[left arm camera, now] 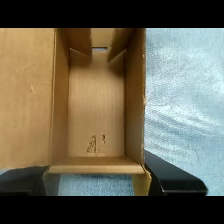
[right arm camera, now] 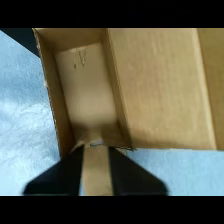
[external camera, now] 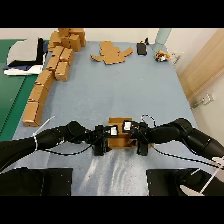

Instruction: Fold the box.

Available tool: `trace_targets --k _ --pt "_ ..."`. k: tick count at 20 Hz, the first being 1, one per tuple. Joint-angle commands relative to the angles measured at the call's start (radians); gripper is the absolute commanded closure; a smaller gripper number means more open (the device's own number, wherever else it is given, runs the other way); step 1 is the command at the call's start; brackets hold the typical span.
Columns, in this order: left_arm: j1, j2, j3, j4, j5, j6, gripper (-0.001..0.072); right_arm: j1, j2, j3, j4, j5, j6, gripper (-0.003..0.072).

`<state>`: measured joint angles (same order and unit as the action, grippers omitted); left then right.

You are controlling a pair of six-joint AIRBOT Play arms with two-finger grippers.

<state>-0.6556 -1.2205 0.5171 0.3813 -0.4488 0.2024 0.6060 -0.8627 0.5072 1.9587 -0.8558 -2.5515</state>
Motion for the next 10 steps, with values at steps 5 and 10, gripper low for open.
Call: trace_targets --k 5,10 --pt "0.000 0.000 0.001 0.000 0.001 0.000 0.0194 0.001 -0.024 -0.006 0.091 0.020 -0.095 0.0202" --pt "0.000 0.000 0.001 0.000 0.001 0.000 0.0195 0.001 -0.030 -0.013 0.091 0.048 -0.095 0.0030"
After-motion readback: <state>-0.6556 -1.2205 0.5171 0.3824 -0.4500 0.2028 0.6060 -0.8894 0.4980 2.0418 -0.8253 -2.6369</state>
